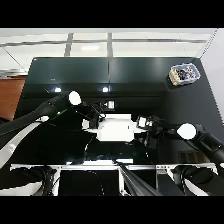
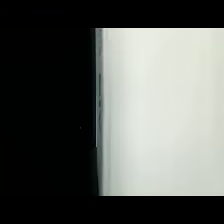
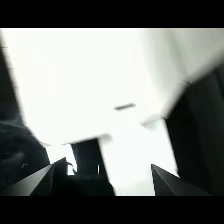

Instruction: Fold the box and place the chain.

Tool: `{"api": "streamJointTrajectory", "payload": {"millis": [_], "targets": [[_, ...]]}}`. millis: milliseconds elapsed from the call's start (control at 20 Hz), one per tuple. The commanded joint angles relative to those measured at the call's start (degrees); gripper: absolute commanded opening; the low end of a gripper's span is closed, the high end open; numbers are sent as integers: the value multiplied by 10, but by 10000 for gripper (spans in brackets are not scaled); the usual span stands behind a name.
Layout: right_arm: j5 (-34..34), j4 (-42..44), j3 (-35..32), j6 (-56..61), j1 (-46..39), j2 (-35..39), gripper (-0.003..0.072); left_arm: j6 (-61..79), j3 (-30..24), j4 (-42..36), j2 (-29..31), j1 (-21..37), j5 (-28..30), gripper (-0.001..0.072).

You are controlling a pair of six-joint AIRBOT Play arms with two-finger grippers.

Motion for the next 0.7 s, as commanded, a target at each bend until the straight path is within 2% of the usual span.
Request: {"api": "streamJointTrajectory", "payload": {"millis": [0, 150, 500, 650], "targets": [[3, 18, -1, -58, 28, -26, 713, 0, 1, 3, -2, -1, -3, 27], [-9, 33, -1, -83, 49, -52, 713, 0, 1, 4, -2, -1, -3, 27], [-96, 111, 0, -84, 95, -69, 713, 0, 1, 4, -2, -1, -7, 27], [-103, 97, 27, -84, 89, -69, 712, 0, 1, 4, -2, -1, -11, 27]]}}
